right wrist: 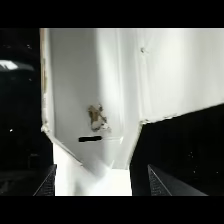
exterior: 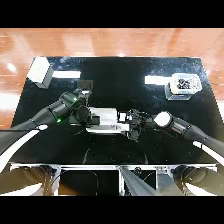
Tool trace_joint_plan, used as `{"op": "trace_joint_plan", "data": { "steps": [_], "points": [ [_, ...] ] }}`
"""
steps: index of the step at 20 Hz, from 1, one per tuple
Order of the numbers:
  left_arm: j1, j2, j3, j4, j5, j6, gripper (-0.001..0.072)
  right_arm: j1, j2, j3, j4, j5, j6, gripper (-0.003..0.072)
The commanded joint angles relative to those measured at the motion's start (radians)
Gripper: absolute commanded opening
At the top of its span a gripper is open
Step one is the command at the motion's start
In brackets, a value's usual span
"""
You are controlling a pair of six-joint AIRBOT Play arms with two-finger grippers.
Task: Fold the box and place the chain.
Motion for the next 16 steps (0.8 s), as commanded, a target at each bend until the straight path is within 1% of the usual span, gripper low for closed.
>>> {"op": "trace_joint_plan", "data": {
  "steps": [1,2,6,9,11,12,13,16],
  "points": [
    [0.001,-0.002,-0.013,-0.005,-0.015,-0.008,0.0016,0.007,-0.013,0.002,0.009,-0.014,0.011,0.0706],
    [0.001,-0.002,-0.013,-0.005,-0.015,-0.008,0.0016,0.011,-0.015,0.002,0.013,-0.014,0.011,0.0683],
    [0.001,-0.002,-0.013,-0.011,-0.013,-0.008,0.0016,0.03,-0.021,0.002,0.025,-0.036,0.011,0.0676],
    [0.001,-0.002,-0.013,-0.021,-0.019,-0.008,0.0016,0.03,-0.022,0.005,0.025,-0.04,0.01,0.0642],
    [0.001,-0.002,-0.013,-0.024,-0.019,-0.008,0.0016,0.03,-0.022,0.01,0.026,-0.039,0.007,0.0444],
    [0.001,-0.002,-0.013,-0.027,-0.017,-0.008,0.0016,0.029,-0.022,0.011,0.038,-0.04,0.008,0.0086],
    [0.001,-0.002,-0.013,-0.028,-0.014,-0.008,0.0016,0.03,-0.022,0.012,0.052,-0.04,0.003,0.0033],
    [0.001,-0.002,-0.013,-0.031,-0.014,-0.008,0.0016,0.03,-0.024,0.014,0.105,-0.04,-0.038,0.0029]
  ]
}}
